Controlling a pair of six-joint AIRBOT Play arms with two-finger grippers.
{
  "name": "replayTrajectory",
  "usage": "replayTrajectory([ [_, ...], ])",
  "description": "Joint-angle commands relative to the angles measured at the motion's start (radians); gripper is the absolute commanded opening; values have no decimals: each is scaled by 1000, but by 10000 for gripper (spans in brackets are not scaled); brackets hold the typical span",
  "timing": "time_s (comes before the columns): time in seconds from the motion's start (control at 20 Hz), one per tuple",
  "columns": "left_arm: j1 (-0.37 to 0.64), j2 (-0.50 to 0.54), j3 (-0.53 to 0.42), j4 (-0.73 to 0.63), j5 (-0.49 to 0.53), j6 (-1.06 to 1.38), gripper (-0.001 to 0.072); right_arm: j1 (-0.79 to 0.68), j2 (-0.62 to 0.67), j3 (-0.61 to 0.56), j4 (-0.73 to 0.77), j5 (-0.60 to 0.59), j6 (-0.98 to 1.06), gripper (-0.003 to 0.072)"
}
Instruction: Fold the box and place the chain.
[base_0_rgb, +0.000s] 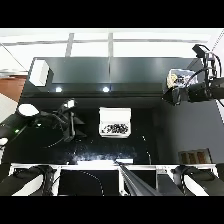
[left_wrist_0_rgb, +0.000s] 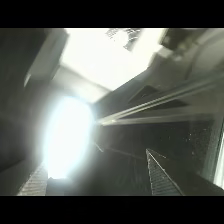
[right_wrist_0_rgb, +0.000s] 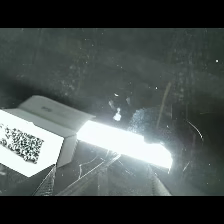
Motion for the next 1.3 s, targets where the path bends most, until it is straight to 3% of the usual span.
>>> replayTrajectory([
  [0.0,-85,-133,56,-60,8,292,708,0,0,0,-2,0,0,703],
  [0.25,-105,-229,138,-59,32,348,708,0,0,0,-2,2,0,703],
  [0.5,-108,-298,163,-98,19,395,708,0,0,0,-2,0,0,702],
  [1.0,-176,-301,170,-150,102,344,708,0,0,0,-2,0,0,702],
  [1.25,-191,-303,170,-148,78,344,708,0,0,0,-2,0,0,702],
])
